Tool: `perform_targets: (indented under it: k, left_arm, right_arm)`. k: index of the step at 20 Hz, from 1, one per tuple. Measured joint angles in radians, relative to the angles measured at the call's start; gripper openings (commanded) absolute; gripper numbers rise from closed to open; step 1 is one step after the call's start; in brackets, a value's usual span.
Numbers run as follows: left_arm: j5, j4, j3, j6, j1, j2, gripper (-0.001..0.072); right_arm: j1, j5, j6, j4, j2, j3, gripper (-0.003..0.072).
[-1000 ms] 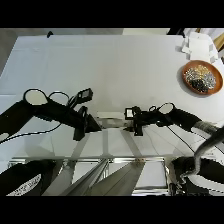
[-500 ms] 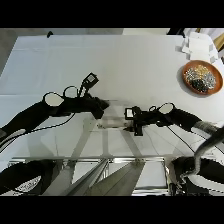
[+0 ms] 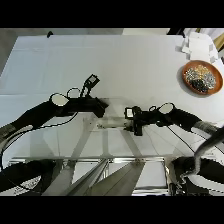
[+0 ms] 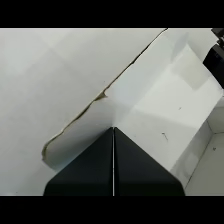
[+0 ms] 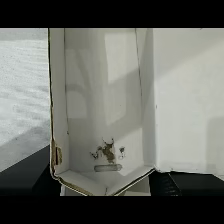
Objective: Fold the box and place the chain.
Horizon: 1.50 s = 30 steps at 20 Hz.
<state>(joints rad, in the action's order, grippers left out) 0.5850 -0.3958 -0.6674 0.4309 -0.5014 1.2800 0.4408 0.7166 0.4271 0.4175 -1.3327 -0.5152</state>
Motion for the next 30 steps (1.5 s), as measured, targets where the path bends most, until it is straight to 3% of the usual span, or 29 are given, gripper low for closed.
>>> perform_targets:
  k: [2,5,8,11,12,14,17,18,19,30]
  left_arm:
    - [0.017,-0.059,0.000,-0.001,0.007,-0.050,0.0002]
    - [0.066,-0.274,0.000,0.018,0.014,-0.155,0.0006]
    - [0.192,-0.501,0.000,0.044,0.016,-0.249,0.0006]
    - [0.341,-0.612,0.000,0.001,0.016,-0.281,0.0010]
    - [0.374,-0.633,0.000,-0.015,0.016,-0.278,0.0016]
    - [0.413,-0.660,0.000,-0.037,0.016,-0.253,0.0122]
    - [0.443,-0.682,0.000,-0.055,0.016,-0.183,0.0189]
    - [0.446,-0.685,0.000,-0.059,0.016,-0.159,0.0265]
    - [0.449,-0.689,0.000,-0.062,0.016,-0.134,0.0291]
    - [0.347,-0.689,0.000,-0.244,0.015,-0.049,0.0292]
  right_arm:
    - [0.000,0.000,0.000,0.000,0.000,0.000,0.0301]
    - [0.000,0.000,0.000,0.001,0.000,0.000,0.0301]
    - [0.000,0.001,0.000,0.001,0.000,0.000,0.0301]
    - [0.000,0.001,0.000,0.001,0.000,0.000,0.0301]
    - [0.000,0.002,0.000,0.001,0.000,0.000,0.0301]
    - [0.000,0.002,0.000,0.001,0.000,0.000,0.0301]
    - [0.000,0.002,0.000,0.001,0.000,0.000,0.0301]
    - [0.000,0.002,0.000,0.001,0.000,0.000,0.0301]
    - [0.000,0.002,0.000,0.001,0.000,0.000,0.0301]
    - [0.000,0.002,0.000,0.001,0.000,0.000,0.0301]
